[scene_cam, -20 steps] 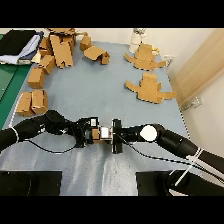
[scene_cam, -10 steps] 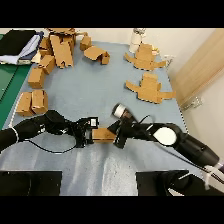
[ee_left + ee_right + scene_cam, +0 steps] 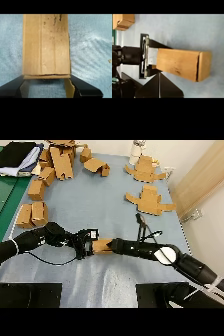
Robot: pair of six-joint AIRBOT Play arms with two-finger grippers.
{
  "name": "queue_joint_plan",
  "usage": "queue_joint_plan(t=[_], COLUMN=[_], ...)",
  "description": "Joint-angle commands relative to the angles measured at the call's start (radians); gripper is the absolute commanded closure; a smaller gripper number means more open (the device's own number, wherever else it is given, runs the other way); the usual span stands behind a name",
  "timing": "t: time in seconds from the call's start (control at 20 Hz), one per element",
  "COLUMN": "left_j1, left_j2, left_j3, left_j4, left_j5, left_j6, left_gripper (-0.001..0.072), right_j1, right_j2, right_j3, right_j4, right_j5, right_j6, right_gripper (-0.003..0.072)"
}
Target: Fold the box.
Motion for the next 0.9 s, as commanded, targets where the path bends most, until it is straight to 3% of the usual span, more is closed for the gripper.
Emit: queue_joint_plan(t=[0.0,0.15,0.25,0.85], left_j1=[0.001,0.001,0.001,0.000], left_j2=[0.000,0.000,0.000,0.000], left_j3=[0.000,0.000,0.000,0.000], left_j4=[0.000,0.001,0.001,0.001], left_j5=[0.010,0.010,0.013,0.009], left_j6=[0.000,0.000,0.000,0.000], left_gripper=[0.0118,0.0118,0.0118,0.0118], right_j1=[0.101,0.138,0.137,0.138], right_j2=[-0.106,-0.177,-0.183,-0.183], right_j3=[-0.017,-0.017,-0.016,-0.034], right_j4=[0.116,0.153,0.150,0.114], right_j5=[-0.121,-0.240,-0.260,-0.257], right_j6=[0.080,0.080,0.080,0.080], right_gripper=[0.0688,0.0687,0.0688,0.0688])
